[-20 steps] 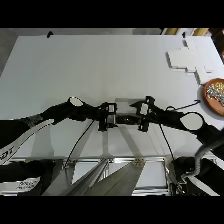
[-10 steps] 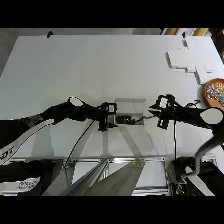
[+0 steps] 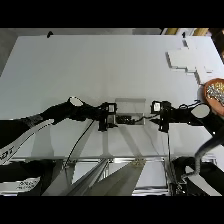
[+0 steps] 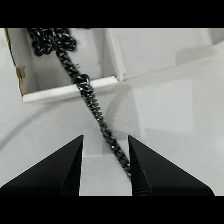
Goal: Fold the box and place the chain.
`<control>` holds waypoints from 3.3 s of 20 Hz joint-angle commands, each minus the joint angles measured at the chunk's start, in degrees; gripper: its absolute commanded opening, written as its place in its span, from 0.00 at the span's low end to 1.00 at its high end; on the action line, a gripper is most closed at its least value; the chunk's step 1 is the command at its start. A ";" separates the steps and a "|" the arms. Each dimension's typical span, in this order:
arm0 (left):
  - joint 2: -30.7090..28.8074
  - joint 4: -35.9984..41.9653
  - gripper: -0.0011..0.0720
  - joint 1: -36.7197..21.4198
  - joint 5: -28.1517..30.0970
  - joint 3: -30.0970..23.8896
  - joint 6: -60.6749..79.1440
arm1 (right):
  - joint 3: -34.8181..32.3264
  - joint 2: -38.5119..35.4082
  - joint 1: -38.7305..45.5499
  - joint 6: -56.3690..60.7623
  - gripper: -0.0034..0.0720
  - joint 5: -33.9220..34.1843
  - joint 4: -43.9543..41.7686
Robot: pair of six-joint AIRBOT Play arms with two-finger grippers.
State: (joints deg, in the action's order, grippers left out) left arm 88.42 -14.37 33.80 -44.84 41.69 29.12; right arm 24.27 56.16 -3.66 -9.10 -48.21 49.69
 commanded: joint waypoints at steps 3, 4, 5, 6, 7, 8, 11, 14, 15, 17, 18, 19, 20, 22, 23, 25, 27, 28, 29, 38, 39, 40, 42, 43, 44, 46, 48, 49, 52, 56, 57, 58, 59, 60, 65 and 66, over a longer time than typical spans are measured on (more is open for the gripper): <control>-0.04 0.00 0.20 -0.02 0.02 -0.02 0.02 | -0.04 7.43 0.09 -10.16 0.43 1.40 -4.59; -0.04 -0.02 0.20 -0.02 0.02 -0.02 0.00 | -0.04 7.78 0.09 -11.23 0.43 2.47 -6.29; -0.04 0.00 0.20 -0.02 0.02 -0.02 0.00 | -0.04 7.78 0.09 -11.96 0.39 3.48 -8.02; -0.04 0.00 0.20 -0.02 0.02 -0.02 0.00 | -0.04 7.78 0.09 -12.07 0.34 4.17 -8.59; -0.04 0.00 0.20 -0.02 0.02 -0.02 0.02 | -0.04 7.78 0.09 -12.07 0.33 4.37 -8.55; -0.04 0.00 0.20 -0.02 0.02 -0.02 0.00 | -0.04 7.78 0.09 -12.04 0.28 4.33 -8.55; -0.04 0.00 0.20 -0.02 0.02 -0.02 0.02 | -0.04 7.78 0.09 -11.96 0.24 2.19 -8.52; -0.04 0.00 0.20 -0.02 0.02 -0.02 0.00 | -0.04 6.08 0.09 -11.45 0.07 -5.07 -7.58; -0.04 0.00 0.20 -0.02 0.02 -0.02 0.02 | -0.04 4.04 0.09 -8.68 0.07 -5.53 -7.26; -0.04 0.00 0.20 -0.02 0.02 -0.02 0.02 | -0.04 -1.46 0.09 -0.35 0.07 -5.60 -7.30; -0.04 0.00 0.20 -0.02 0.02 -0.02 0.02 | -0.04 -4.42 0.09 3.37 0.07 -5.62 -7.30; -0.04 0.00 0.20 -0.02 0.02 -0.02 0.00 | -0.04 -7.61 0.09 6.82 0.07 -5.60 -7.26; -0.04 0.00 0.20 -0.02 0.02 -0.02 0.02 | -0.04 -10.38 0.09 9.22 0.07 -5.64 -7.26; -0.04 0.00 0.20 -0.02 0.02 -0.02 0.02 | -0.04 -15.23 0.09 13.27 0.07 -6.40 -7.61; -0.04 0.00 0.20 -0.02 0.02 -0.02 0.00 | -0.04 -16.76 0.07 14.29 0.07 -6.95 -8.83; -0.04 0.00 0.20 -0.02 0.02 -0.02 0.02 | -0.04 -17.84 -0.76 14.86 0.07 -7.72 -15.89; -0.04 0.00 0.20 -0.02 0.02 -0.02 0.00 | -0.04 -17.66 -3.93 14.84 0.07 -6.05 -23.28; -0.04 0.00 0.20 -0.02 0.00 -0.02 0.02 | -0.04 -17.57 -6.45 14.62 0.07 -3.45 -25.92; -0.04 0.00 0.20 -0.02 0.02 -0.02 0.02 | -0.04 -17.33 -9.22 14.62 0.07 -0.11 -27.47; -0.04 0.00 0.20 -0.02 0.02 -0.02 0.00 | 0.00 -3.69 -26.10 14.95 0.22 16.92 -28.06; -0.04 0.00 0.20 -0.02 0.02 -0.02 0.02 | 0.55 -3.76 -25.24 14.95 0.23 15.96 -26.91; -0.04 0.00 0.20 -0.02 0.02 -0.02 0.02 | 1.55 -3.85 -23.67 15.02 0.28 13.62 -25.66; -0.04 0.00 0.20 -0.02 0.02 -0.02 0.02 | 5.33 -4.48 -18.27 16.79 0.29 5.03 -20.00; -0.04 0.00 0.20 -0.02 0.02 -0.02 0.02 | 7.43 -5.03 -14.64 16.81 0.29 0.15 -16.55; -0.04 0.00 0.20 -0.02 0.02 -0.02 0.02 | 9.03 -5.64 -10.97 16.79 0.28 -3.89 -13.22; -0.04 0.00 0.20 -0.02 0.02 -0.02 0.00 | 9.99 -6.47 -2.97 15.98 0.28 -8.35 -6.82; -0.04 0.00 0.20 -0.02 0.00 -0.02 0.02 | 9.99 -5.97 2.60 14.58 0.27 -7.72 1.20; -0.04 -0.02 0.20 -0.02 0.02 -0.02 0.02 | 9.94 -5.01 4.35 13.18 0.28 -7.04 5.57; -0.04 -0.02 0.20 -0.02 0.02 -0.02 0.00 | 9.73 -0.55 5.20 11.91 0.39 -5.77 13.18; -0.04 -0.02 0.20 -0.02 0.02 -0.02 0.02 | 9.64 5.99 4.66 8.41 0.44 -5.73 12.85; -0.04 0.00 0.20 -0.02 0.02 -0.02 0.02 | 9.64 7.26 4.07 8.41 0.44 -5.16 12.85; -0.04 0.00 0.20 -0.02 0.02 -0.02 0.02 | 9.64 8.13 3.43 8.35 0.44 -4.44 12.85; -0.04 0.00 0.20 -0.02 0.02 -0.02 0.00 | 9.64 8.94 2.80 7.82 0.43 -3.37 12.83; -0.04 0.00 0.20 -0.02 0.00 -0.02 0.00 | 9.64 9.70 2.38 7.13 0.41 -3.10 12.83; -0.04 -0.02 0.20 -0.02 0.02 -0.02 0.02 | 9.62 12.76 2.29 7.06 0.34 -2.73 13.00; -0.04 0.00 0.20 -0.02 0.02 -0.02 0.02 | 9.62 12.76 2.29 7.06 0.34 -2.25 13.03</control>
State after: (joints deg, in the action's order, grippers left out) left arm 88.42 -14.37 33.80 -44.84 41.69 29.12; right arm 33.87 67.79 -1.21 -1.63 -51.31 62.41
